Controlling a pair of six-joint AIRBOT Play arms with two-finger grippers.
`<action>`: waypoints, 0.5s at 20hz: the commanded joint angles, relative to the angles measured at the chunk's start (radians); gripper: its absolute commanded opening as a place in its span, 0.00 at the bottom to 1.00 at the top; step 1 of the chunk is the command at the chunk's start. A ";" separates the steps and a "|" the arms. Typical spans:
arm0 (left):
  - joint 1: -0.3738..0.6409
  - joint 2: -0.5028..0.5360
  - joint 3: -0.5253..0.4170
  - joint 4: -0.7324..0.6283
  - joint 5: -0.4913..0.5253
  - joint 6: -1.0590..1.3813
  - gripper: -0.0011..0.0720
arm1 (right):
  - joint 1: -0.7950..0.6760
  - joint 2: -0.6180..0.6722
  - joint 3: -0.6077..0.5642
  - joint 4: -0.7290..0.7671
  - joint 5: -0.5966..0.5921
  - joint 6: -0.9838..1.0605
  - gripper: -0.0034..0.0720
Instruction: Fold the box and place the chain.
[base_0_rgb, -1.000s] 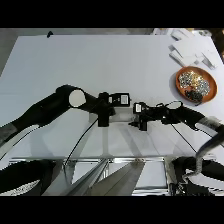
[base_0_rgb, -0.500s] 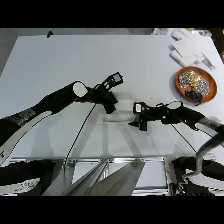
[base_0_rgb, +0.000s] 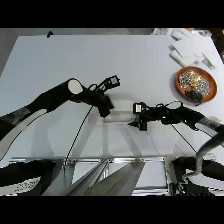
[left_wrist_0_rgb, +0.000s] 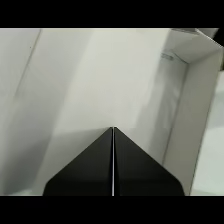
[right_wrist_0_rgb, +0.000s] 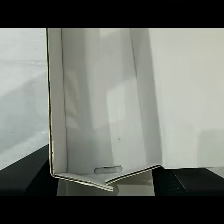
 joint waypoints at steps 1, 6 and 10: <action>0.045 0.123 0.001 0.076 -0.057 -0.003 0.02 | 0.000 0.001 0.000 -0.001 0.001 -0.001 0.55; 0.049 0.225 0.000 0.310 -0.349 -0.003 0.02 | 0.000 0.001 0.000 -0.001 0.002 -0.001 0.55; 0.045 0.224 -0.012 0.320 -0.370 0.005 0.02 | 0.000 0.001 0.000 -0.001 0.002 -0.001 0.55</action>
